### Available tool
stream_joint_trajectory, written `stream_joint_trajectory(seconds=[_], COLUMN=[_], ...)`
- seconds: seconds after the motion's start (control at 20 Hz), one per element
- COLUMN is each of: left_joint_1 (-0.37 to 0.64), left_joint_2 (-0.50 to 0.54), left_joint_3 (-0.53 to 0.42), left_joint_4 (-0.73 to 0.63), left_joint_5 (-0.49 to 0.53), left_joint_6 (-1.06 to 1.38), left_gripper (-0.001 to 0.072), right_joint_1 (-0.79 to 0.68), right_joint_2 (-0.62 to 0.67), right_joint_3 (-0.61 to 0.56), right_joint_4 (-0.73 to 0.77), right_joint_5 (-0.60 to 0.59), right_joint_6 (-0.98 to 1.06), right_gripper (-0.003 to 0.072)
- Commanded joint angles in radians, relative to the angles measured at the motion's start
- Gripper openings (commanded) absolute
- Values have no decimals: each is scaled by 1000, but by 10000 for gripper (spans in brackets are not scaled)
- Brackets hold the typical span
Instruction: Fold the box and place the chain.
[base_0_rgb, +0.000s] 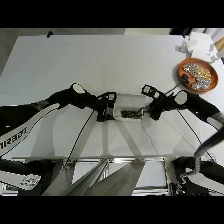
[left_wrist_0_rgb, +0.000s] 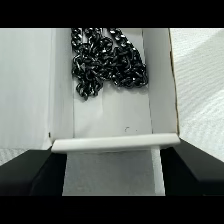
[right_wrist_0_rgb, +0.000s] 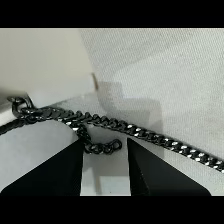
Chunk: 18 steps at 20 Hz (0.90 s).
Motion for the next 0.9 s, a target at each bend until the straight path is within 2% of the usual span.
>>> stream_joint_trajectory(seconds=[0.0,0.1,0.15,0.2,0.3,0.85], left_joint_1=[1,1,1,1,1,1], left_joint_2=[0,0,0,0,0,0], left_joint_3=[0,0,0,0,0,0], left_joint_4=[0,0,0,0,0,0], left_joint_5=[0,0,0,0,0,0], left_joint_6=[0,0,0,0,0,0], left_gripper=[251,251,251,251,251,251], right_joint_1=[0,0,0,0,0,0], right_joint_2=[-11,-12,-12,-12,-11,21], right_joint_3=[-1,-1,-1,-1,-1,-1], right_joint_4=[-4,-4,-4,-4,-4,-1], right_joint_5=[-18,-14,-4,8,32,91], right_joint_6=[54,56,57,57,57,109], right_gripper=[259,216,161,136,16,15])
